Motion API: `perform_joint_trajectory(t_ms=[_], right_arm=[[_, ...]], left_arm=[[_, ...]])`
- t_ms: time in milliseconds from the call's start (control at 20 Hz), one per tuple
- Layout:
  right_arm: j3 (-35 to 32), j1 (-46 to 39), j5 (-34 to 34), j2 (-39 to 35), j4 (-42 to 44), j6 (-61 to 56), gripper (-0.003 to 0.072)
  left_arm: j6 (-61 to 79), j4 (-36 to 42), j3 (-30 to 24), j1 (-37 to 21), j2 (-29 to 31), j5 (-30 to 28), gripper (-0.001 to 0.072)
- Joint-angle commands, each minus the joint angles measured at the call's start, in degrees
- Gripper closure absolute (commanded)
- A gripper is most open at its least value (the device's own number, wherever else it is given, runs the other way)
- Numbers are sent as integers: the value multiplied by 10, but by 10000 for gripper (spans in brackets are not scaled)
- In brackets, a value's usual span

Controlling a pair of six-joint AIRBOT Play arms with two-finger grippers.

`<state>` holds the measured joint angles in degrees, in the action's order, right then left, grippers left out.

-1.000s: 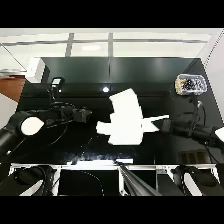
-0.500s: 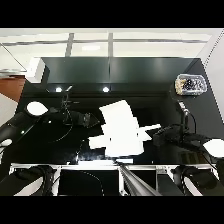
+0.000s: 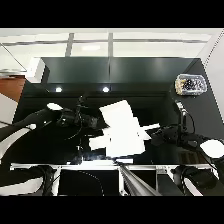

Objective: Fold the box and place the chain.

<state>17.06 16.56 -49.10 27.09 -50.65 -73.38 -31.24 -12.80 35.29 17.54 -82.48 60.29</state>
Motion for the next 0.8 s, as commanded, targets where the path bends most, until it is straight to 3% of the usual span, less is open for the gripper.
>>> perform_joint_trajectory(t_ms=[0, 100, 250, 350, 400, 500, 700, 750], right_arm=[[0, 1, -3, 0, 11, -4, 648], [0, 1, -6, 0, 11, -4, 647], [0, 1, -8, 0, 11, -4, 647], [0, 1, -8, 0, 10, -4, 647], [0, 1, -8, 0, 10, -4, 648], [0, 1, -8, 0, 9, -4, 647], [0, 1, -8, 0, 7, -4, 647], [0, 1, -8, 0, 7, -4, 647]], left_arm=[[89, 40, 27, 6, -58, 66, 10], [101, 22, 57, 17, -83, 103, 11], [101, -67, 100, 37, -100, 130, 35], [102, -97, 111, 36, -101, 130, 152], [106, -93, 111, 35, -101, 132, 156], [121, -90, 111, 36, -101, 139, 270], [141, -93, 111, 54, -103, 137, 328], [144, -93, 111, 59, -104, 128, 432]])
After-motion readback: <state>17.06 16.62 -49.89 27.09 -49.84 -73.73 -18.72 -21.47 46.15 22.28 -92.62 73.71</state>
